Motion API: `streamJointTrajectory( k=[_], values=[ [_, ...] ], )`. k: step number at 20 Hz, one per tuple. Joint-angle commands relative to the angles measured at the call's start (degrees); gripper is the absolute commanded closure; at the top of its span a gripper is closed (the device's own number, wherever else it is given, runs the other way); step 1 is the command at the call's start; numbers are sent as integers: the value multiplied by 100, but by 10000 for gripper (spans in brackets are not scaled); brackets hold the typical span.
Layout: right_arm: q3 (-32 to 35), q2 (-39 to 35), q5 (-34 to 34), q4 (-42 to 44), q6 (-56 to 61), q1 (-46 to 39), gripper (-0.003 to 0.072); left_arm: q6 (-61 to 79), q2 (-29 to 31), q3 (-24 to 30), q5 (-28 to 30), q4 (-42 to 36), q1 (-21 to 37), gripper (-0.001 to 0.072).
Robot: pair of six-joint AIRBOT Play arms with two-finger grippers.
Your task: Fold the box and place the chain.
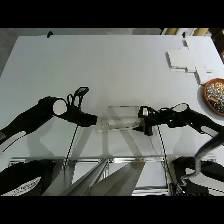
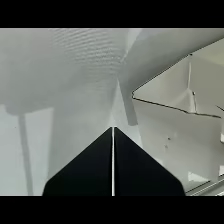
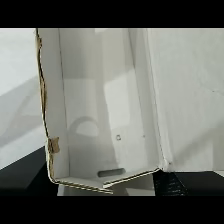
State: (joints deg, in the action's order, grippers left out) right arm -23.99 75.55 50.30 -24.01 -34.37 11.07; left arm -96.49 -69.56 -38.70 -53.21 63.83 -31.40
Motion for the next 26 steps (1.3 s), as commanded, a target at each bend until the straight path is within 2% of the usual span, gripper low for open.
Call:
streamJointTrajectory(
  k=[1, 7, 14, 18, 21, 23, 25, 26],
  values=[
    [2, 4, 2, 0, 0, 0, 272, -125, -328, 48, 46, -468, -17, 705],
    [2, 4, 2, 0, 0, 0, 272, 693, -107, 46, 188, -1801, -197, 702],
    [2, 4, 0, 0, 0, 0, 272, 754, 170, 46, 446, -1961, -334, 690],
    [2, 4, 0, 0, 0, 0, 272, 730, 271, 39, 444, -1963, -334, 548],
    [2, 4, 2, 0, 0, 0, 272, 645, 271, 37, 490, -1961, -409, 547],
    [2, 4, -2, 0, 0, 0, 272, 643, 269, 37, 590, -1965, -442, 485],
    [2, 4, 0, 0, 0, 0, 272, 640, 267, 35, 640, -1963, -444, 478],
    [2, 4, 0, 0, 0, 0, 272, 640, 267, 33, 680, -1952, -485, 431]
  ],
)
